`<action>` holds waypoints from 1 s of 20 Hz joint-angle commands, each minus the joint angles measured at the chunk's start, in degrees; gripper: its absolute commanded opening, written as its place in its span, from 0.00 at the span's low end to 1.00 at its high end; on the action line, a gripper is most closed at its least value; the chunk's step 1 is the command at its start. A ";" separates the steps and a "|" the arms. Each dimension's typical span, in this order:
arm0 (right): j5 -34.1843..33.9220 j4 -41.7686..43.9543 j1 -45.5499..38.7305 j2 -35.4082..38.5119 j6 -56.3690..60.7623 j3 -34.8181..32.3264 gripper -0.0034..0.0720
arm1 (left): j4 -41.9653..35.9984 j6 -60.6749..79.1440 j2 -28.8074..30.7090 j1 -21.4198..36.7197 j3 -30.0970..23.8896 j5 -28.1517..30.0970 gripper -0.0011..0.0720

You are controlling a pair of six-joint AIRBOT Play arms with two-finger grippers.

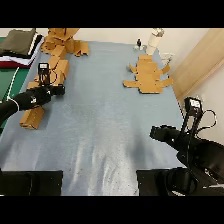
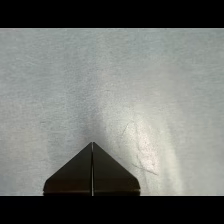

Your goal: Fold the box.

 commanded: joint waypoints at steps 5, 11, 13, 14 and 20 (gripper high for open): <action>1.09 -0.20 -0.02 0.04 1.46 0.00 0.05 | -0.31 1.73 -1.95 0.37 2.69 -0.22 0.75; 1.60 0.04 -0.02 0.07 1.49 0.00 0.05 | -0.35 2.27 -2.05 0.33 2.62 0.02 0.98; 1.60 0.48 -0.02 0.04 1.49 0.00 0.05 | -0.42 1.29 -2.05 0.31 2.62 1.07 0.98; 1.60 0.48 -0.02 0.04 1.46 0.00 0.05 | -0.98 0.61 -1.79 0.20 2.62 2.21 0.98; 1.62 0.85 -0.02 0.04 1.46 0.00 0.05 | -20.74 17.99 8.63 -3.32 2.62 27.06 0.98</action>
